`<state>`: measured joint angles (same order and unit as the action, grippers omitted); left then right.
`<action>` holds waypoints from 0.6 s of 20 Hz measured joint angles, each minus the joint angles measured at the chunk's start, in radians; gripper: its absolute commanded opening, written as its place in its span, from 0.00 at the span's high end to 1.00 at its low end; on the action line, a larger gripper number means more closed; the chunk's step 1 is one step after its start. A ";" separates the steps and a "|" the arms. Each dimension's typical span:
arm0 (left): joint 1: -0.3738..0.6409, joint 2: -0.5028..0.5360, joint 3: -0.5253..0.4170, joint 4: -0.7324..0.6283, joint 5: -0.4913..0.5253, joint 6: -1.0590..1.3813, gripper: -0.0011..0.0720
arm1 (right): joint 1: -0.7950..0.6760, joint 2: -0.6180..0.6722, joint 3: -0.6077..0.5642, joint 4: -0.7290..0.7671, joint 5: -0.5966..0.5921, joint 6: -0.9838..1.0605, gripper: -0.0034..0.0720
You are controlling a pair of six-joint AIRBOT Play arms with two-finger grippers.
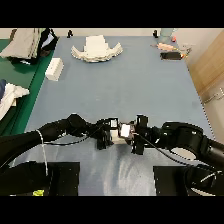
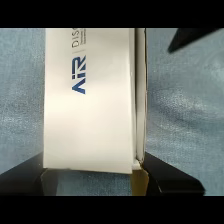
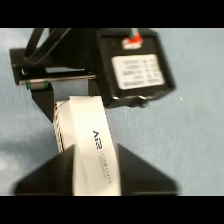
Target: Fold the box.
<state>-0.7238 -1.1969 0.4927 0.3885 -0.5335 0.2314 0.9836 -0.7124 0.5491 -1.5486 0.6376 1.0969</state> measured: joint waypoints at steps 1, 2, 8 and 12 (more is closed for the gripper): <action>0.000 0.000 0.000 0.000 0.000 0.000 0.29 | 0.000 0.014 -0.006 0.000 0.001 0.069 0.95; 0.000 0.000 0.000 0.000 0.000 0.000 0.29 | 0.000 0.027 -0.016 0.001 -0.004 0.145 0.95; 0.000 0.000 0.000 0.000 0.000 0.000 0.29 | 0.000 0.116 -0.179 0.007 -0.220 0.528 0.95; 0.000 0.000 0.000 0.000 0.000 -0.001 0.29 | 0.000 0.176 -0.312 0.011 -0.405 0.682 0.95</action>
<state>-0.7235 -1.1969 0.4927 0.3882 -0.5335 0.2306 0.9836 -0.5365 0.2375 -1.5372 0.2325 1.7794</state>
